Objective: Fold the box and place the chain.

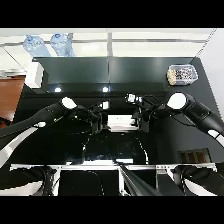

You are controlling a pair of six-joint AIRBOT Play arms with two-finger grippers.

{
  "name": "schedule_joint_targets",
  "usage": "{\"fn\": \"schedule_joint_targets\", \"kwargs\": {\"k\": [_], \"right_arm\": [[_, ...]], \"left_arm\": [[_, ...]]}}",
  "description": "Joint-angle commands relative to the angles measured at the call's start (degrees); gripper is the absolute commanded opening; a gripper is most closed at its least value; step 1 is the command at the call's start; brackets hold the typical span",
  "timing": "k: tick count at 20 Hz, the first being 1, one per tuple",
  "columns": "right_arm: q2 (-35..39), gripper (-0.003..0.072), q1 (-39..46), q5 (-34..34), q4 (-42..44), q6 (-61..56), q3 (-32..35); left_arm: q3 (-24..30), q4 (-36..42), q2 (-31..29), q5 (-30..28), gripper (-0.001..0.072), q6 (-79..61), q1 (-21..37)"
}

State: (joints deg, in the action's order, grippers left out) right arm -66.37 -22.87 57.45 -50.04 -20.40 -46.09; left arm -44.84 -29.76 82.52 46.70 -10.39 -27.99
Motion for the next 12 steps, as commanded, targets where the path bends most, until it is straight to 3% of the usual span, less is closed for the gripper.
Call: {"fn": "schedule_joint_targets", "kwargs": {"k": [1, 8, 11, 12], "right_arm": [[-0.02, 0.0329, -0.04, 0.81, -0.20, -0.39, 0.24], [0.48, 0.0329, -0.02, 0.42, 0.85, -0.83, 3.10], [3.43, 0.0326, 0.02, 2.58, 2.01, -9.14, 0.85], [4.68, 0.0238, 0.46, 4.13, 2.03, -15.02, -0.17]], "left_arm": [[-0.04, 0.04, 0.02, -0.15, 0.0405, 0.07, 0.00], [-0.04, 0.02, 0.02, -0.15, 0.0405, 0.07, 0.00], [-0.04, 0.02, 0.02, -0.15, 0.0405, 0.07, 0.00], [-0.04, 0.04, 0.02, -0.15, 0.0405, 0.07, 0.00]]}}
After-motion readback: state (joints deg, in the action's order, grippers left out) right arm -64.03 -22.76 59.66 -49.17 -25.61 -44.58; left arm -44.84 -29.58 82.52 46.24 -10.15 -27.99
